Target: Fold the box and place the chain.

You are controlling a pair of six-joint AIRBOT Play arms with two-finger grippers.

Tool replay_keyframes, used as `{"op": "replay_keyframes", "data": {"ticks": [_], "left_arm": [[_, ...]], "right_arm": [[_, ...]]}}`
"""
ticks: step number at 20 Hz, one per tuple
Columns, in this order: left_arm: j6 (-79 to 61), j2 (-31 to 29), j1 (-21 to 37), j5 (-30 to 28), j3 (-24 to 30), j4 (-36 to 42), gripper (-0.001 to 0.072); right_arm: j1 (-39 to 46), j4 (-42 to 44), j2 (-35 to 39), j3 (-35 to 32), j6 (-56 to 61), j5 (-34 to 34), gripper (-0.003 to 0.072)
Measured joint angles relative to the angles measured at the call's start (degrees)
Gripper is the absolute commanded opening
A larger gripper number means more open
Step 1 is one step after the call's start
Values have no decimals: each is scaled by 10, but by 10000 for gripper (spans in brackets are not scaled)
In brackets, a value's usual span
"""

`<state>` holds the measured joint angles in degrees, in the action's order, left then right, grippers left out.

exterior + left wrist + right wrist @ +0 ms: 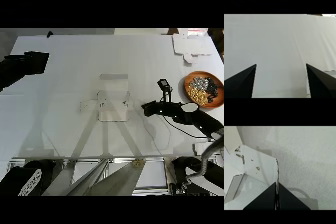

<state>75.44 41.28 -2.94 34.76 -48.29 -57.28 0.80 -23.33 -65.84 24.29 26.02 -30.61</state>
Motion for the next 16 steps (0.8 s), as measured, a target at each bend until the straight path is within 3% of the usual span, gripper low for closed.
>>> {"op": "replay_keyframes", "data": {"ticks": [5,7,11,13,15,16], "left_arm": [[-20,0,0,52,0,-11,668],[-33,0,0,75,0,-26,436],[-71,37,-18,108,-16,-50,471],[-89,94,-37,140,-52,-56,536],[-110,166,-54,179,-102,-54,544],[-127,209,-60,199,-132,-44,650]], "right_arm": [[0,0,0,0,0,0,13],[0,0,0,0,0,0,13],[0,0,0,0,0,0,13],[0,0,0,0,0,0,13],[0,0,0,0,0,0,13],[0,0,0,0,0,0,13]]}}
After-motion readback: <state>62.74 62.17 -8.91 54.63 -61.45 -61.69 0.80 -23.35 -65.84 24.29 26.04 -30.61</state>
